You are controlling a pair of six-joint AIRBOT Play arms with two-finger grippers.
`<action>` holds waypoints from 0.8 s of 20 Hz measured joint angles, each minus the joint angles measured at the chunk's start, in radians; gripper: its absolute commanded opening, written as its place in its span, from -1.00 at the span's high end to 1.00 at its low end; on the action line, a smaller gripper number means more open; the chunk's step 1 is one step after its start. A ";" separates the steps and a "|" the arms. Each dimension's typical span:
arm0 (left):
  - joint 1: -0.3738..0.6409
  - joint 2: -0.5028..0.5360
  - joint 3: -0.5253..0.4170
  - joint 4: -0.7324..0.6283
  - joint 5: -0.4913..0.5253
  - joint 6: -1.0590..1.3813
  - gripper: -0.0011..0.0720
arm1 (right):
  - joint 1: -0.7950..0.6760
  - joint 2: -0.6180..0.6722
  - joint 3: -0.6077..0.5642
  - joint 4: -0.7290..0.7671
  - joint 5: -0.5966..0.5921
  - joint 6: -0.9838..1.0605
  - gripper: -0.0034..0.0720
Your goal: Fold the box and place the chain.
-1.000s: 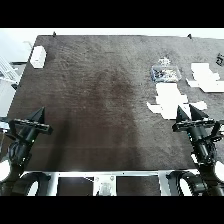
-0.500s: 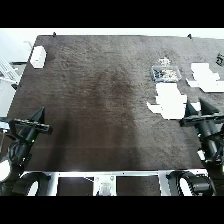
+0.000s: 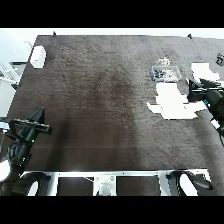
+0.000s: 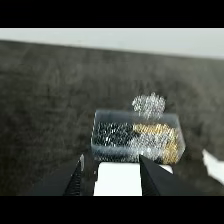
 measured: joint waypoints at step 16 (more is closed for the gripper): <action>0.000 0.000 0.000 0.000 -0.004 0.000 0.91 | -0.429 -0.679 0.786 -0.700 0.693 0.512 -0.53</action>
